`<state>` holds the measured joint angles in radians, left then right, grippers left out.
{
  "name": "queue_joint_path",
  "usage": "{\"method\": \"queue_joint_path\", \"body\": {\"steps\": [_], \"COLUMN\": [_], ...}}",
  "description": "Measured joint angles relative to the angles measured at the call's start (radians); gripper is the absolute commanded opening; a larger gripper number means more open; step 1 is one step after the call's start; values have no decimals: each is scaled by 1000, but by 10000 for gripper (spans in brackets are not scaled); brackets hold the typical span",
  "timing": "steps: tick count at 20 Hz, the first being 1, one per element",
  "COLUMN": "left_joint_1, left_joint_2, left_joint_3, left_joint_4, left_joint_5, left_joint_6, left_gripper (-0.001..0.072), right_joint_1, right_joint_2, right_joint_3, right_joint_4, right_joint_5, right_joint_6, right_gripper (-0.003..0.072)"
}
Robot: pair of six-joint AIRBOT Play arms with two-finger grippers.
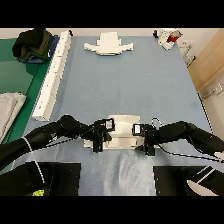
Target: Fold the box.
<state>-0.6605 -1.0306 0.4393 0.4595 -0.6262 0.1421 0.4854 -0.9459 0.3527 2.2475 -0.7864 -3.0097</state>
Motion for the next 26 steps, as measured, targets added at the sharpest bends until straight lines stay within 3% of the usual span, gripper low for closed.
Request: {"method": "queue_joint_path", "body": {"steps": [4,10,11,12,13,14,18,22,23,24,26], "left_joint_1": [17,108,121,130,133,135,101,56,44,32,5], "left_joint_2": [8,88,100,109,117,123,131,101,86,72,42], "left_joint_3": [-1,-4,-6,-7,-8,-8,-10,-10,-10,-9,-3], "left_joint_4": [42,236,252,268,274,279,288,220,192,164,103], "left_joint_5": [2,-57,-63,-74,-89,-109,-152,-106,-92,-79,-55], "left_joint_6": [-10,-130,-140,-146,-153,-158,-164,-156,-139,-121,-73], "left_gripper": [14,32,311,403,316,290,289,279,162,113,112], "right_joint_1": [0,0,0,0,0,0,0,0,0,0,0], "right_joint_2": [0,0,0,0,0,0,0,0,0,0,0], "right_joint_3": [0,0,0,0,0,0,0,0,0,0,0], "right_joint_4": [0,0,0,0,0,0,0,0,0,0,0], "right_joint_5": [0,0,0,0,0,0,0,0,0,0,0], "right_joint_6": [1,1,1,1,1,1,1,1,1,1,1], "right_gripper": [478,478,478,478,478,478,478,478,478,478,478]}}
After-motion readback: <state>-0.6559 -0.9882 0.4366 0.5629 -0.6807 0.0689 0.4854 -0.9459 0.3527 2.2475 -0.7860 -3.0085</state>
